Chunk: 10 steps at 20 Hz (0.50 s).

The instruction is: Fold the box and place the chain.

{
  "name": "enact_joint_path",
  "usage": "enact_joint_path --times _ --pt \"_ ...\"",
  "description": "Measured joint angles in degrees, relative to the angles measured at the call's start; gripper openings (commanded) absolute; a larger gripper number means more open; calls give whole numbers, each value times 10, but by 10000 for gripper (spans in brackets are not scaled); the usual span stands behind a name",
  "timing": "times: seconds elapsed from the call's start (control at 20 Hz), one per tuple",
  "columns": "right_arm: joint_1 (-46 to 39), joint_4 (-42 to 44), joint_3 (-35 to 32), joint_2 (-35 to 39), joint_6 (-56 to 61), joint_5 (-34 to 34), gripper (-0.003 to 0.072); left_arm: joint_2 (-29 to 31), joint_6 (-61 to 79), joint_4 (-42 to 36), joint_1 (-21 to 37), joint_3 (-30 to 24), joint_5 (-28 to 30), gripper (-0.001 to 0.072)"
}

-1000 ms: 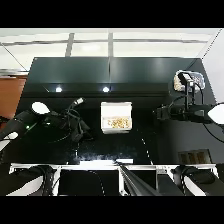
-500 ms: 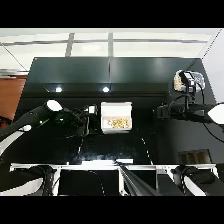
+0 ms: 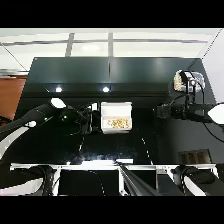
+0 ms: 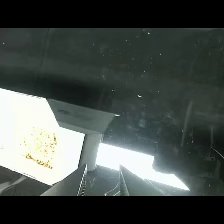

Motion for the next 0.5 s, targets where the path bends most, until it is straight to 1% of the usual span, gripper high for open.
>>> enact_joint_path --times 0.3,0.35,0.4,0.45,0.5 --pt "0 0 0 0 0 -1 247 -4 -2 -12 -16 6 9 716" --pt "0 0 0 0 0 -1 247 -5 -2 -13 -18 6 10 699" --pt "0 0 0 0 0 -1 246 -5 -2 -13 -20 6 11 665" --pt "0 0 0 0 0 -1 246 -5 -2 -14 -21 7 12 548" --pt "0 0 0 0 0 -1 247 -5 -2 -15 -22 7 12 392"
